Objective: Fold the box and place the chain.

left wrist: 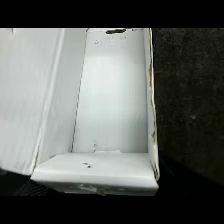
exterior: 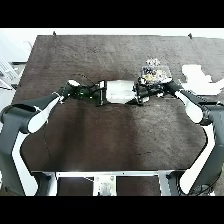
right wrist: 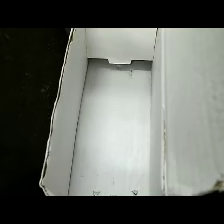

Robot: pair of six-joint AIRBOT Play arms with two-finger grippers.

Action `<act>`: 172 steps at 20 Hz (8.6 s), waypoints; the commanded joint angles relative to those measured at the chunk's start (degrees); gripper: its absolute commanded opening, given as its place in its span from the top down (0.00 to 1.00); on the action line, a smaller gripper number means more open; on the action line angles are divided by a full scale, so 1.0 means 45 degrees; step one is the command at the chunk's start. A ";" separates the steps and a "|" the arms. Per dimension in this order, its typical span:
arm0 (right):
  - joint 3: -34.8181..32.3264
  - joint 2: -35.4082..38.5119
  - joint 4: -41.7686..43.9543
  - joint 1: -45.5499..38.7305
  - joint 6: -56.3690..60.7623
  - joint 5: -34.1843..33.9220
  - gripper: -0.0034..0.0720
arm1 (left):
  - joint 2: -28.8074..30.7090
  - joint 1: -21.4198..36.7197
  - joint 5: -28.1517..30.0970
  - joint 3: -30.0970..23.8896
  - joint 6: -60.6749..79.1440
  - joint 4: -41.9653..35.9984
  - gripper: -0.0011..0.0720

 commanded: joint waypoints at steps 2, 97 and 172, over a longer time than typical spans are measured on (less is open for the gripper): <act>-0.0005 0.0010 0.0019 -0.0005 0.0015 -0.0010 0.19 | -0.0010 -0.0199 0.0287 0.0019 0.0170 -0.0340 0.00; -0.0005 0.3415 -0.1564 -0.2623 0.3755 0.2521 0.00 | -0.0442 -0.0141 0.0248 0.0199 -0.0083 -0.1564 0.59; -0.1967 0.3721 -0.3264 -0.0117 0.3682 -0.3201 0.13 | -0.0442 -0.0146 0.0209 0.0204 -0.1083 -0.0617 0.59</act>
